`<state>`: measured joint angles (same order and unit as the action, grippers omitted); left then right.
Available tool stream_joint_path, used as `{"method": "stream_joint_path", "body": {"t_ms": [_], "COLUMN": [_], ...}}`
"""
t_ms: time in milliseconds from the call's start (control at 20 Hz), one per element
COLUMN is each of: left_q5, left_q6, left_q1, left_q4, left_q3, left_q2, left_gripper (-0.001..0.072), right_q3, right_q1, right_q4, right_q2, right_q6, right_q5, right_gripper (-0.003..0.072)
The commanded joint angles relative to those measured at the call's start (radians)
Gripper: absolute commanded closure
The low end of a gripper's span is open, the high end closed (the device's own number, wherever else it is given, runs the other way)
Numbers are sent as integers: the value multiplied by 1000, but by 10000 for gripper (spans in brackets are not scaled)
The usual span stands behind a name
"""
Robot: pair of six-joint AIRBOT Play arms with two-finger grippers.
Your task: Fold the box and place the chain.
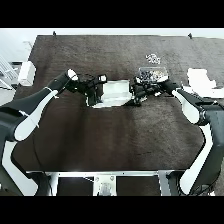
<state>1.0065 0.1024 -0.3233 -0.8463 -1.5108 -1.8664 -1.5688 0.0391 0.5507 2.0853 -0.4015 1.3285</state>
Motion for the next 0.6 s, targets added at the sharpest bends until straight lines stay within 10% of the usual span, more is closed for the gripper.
{"method": "stream_joint_path", "body": {"t_ms": [0, 450, 550], "left_q5": [7, -76, -75], "left_q6": [-10, -59, -120], "left_q1": [-15, -42, -42], "left_q4": [13, 19, 54], "left_q3": [0, 0, 0], "left_q2": [-6, -6, -6], "left_gripper": [362, 365, 573], "right_q3": [0, 0, 0], "right_q1": [0, 0, 0], "right_q4": [0, 0, 0], "right_q2": [0, 0, 0], "right_q6": [0, 0, 0], "right_q5": [0, 0, 0], "right_gripper": [114, 114, 114]}}
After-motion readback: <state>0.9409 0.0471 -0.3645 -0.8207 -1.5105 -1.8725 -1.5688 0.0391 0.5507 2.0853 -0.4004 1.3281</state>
